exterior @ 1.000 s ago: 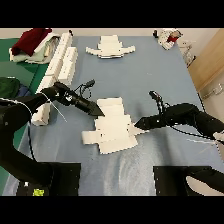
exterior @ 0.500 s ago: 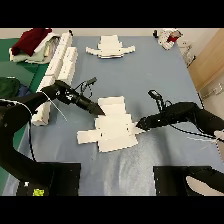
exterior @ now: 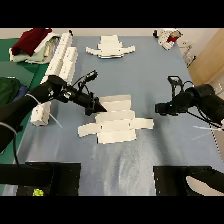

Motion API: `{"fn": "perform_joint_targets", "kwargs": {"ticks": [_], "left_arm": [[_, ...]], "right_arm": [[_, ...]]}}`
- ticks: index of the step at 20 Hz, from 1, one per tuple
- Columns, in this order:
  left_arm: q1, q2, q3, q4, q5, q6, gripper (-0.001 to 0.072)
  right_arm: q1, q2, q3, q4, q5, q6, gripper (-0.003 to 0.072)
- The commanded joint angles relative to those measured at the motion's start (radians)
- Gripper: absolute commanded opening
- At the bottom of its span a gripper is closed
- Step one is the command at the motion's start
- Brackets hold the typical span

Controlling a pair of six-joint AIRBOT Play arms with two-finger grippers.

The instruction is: Fold the box.

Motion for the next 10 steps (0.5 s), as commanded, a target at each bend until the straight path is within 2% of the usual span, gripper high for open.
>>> {"fn": "perform_joint_targets", "kwargs": {"ticks": [1,3,6,10], "left_arm": [[-0.042,0.138,-0.157,-0.099,0.163,0.220,0.0007],[-0.074,0.225,-0.257,-0.181,0.261,0.322,0.0007],[-0.138,0.320,-0.361,-0.202,0.356,0.438,0.0008],[-0.231,0.328,-0.422,-0.203,0.445,0.453,0.0008]], "right_arm": [[0.000,0.001,0.055,-0.096,-0.010,0.177,0.0304],[0.000,0.000,0.056,-0.099,0.006,0.194,0.0304],[0.000,0.000,0.056,-0.098,0.014,0.209,0.0304],[0.000,0.000,0.056,-0.087,0.034,0.220,0.0304]]}}
